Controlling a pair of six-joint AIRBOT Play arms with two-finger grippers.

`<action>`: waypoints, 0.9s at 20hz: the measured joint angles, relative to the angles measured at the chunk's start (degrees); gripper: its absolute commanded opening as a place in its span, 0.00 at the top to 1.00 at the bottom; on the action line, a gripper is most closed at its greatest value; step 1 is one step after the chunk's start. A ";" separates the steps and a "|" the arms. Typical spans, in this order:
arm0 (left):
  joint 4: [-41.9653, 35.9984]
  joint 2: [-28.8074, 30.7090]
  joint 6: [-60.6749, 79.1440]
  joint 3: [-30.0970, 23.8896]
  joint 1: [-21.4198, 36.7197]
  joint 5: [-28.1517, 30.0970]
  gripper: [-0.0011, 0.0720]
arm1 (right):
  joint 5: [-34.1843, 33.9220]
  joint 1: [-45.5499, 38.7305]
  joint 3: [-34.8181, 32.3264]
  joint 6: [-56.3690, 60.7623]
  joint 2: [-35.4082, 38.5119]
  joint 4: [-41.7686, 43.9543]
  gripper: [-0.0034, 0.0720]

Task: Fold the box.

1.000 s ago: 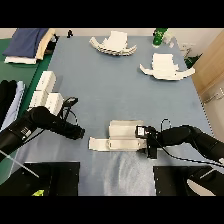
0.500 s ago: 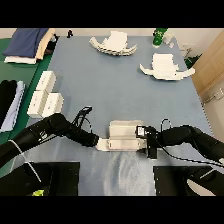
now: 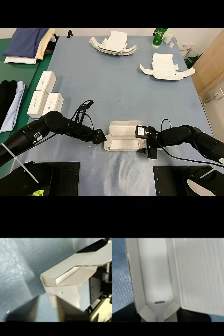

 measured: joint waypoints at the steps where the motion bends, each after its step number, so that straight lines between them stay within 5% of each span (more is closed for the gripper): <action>1: 0.02 -0.02 -0.24 0.15 -0.07 -0.11 0.33 | 0.02 0.00 0.00 0.02 0.00 -0.02 0.32; 11: -6.32 -4.79 -0.44 0.52 -2.10 1.77 0.36 | 0.00 0.00 0.00 0.02 0.00 -0.02 0.32; 18: 6.10 -6.34 -17.09 3.98 -10.58 5.11 0.44 | 0.00 0.00 0.00 0.02 0.00 0.00 0.32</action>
